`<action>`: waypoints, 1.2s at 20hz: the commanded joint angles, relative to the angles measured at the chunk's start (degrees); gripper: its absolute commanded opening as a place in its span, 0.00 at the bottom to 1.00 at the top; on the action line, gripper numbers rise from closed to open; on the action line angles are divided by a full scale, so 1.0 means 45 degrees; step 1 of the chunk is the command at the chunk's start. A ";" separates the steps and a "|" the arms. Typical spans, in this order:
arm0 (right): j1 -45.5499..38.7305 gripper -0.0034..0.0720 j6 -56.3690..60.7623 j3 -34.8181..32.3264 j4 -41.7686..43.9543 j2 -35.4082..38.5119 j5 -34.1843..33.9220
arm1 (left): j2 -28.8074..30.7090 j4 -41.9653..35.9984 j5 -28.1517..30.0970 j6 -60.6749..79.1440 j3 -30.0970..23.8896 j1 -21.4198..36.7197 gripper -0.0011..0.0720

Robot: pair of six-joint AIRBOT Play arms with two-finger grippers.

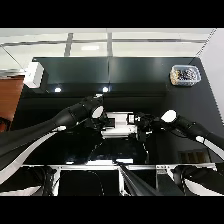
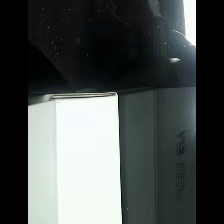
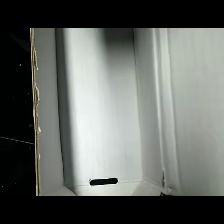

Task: Fold the box and place the chain.

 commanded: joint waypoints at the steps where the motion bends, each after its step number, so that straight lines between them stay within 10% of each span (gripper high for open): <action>1: 0.0000 0.69 0.0019 0.0005 -0.0005 -0.0005 0.0005 | -0.0005 -0.0189 0.0053 -0.0126 0.0024 -0.0005 0.39; 2: 0.0000 0.69 0.0019 0.0005 -0.0005 -0.0005 0.0005 | -0.0010 -0.0185 0.0005 -0.0126 0.0049 -0.0005 0.70; 3: 0.0000 0.69 0.0019 0.0005 -0.0010 -0.0005 0.0005 | -0.0010 -0.0112 -0.0102 -0.0121 0.0092 -0.0005 0.75; 12: 0.0000 0.69 0.0024 0.0005 -0.0005 -0.0005 0.0005 | -0.0078 0.1093 -0.0432 -0.0947 0.0389 -0.0559 0.74; 16: 0.0000 0.69 0.0019 0.0005 -0.0005 -0.0005 0.0005 | -0.0117 0.1098 -0.0461 -0.0971 0.0389 -0.0559 0.39; 24: 0.0000 0.69 0.0024 0.0005 -0.0005 -0.0005 0.0005 | -0.0170 0.1103 -0.0316 -0.0971 0.0389 -0.0559 0.39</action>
